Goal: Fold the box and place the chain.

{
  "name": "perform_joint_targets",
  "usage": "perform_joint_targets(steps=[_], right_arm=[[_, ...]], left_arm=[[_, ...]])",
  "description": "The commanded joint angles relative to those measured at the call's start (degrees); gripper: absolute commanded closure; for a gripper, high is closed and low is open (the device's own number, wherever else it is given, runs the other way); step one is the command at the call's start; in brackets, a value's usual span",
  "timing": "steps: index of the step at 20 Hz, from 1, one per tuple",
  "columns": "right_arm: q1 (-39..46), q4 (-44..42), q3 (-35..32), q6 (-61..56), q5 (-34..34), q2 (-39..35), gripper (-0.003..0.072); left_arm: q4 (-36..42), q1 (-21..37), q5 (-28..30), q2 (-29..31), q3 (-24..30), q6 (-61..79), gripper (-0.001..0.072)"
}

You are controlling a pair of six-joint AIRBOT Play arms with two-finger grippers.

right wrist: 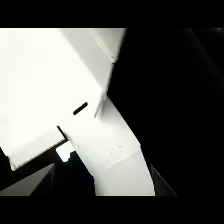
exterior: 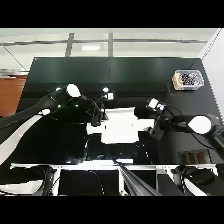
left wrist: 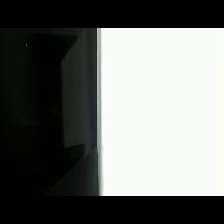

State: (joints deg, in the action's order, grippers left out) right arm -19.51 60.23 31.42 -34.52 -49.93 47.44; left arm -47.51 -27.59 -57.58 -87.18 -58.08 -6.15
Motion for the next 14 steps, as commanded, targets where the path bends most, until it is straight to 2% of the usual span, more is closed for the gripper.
perform_joint_targets(steps=[1, 8, 11, 14], right_arm=[[-4.92, 0.98, 0.2, 3.19, 2.1, 4.7, -0.0015], [-8.11, 0.11, -0.2, 15.74, -1.38, 8.11, -0.0013], [-8.17, -6.32, -2.86, 20.39, 1.68, 9.9, -0.0013], [-10.08, -11.87, -5.09, 21.53, 9.05, 10.88, -0.0013]], left_arm=[[-3.87, -0.48, 1.88, -1.36, 0.17, 2.89, 0.0682], [-3.87, -0.48, 1.9, -1.84, 0.17, 2.71, 0.0682], [-3.87, -0.48, 1.86, -1.84, 0.17, 2.71, 0.0682], [-3.8, -0.48, 1.44, -1.84, 0.17, 2.69, 0.0682]])
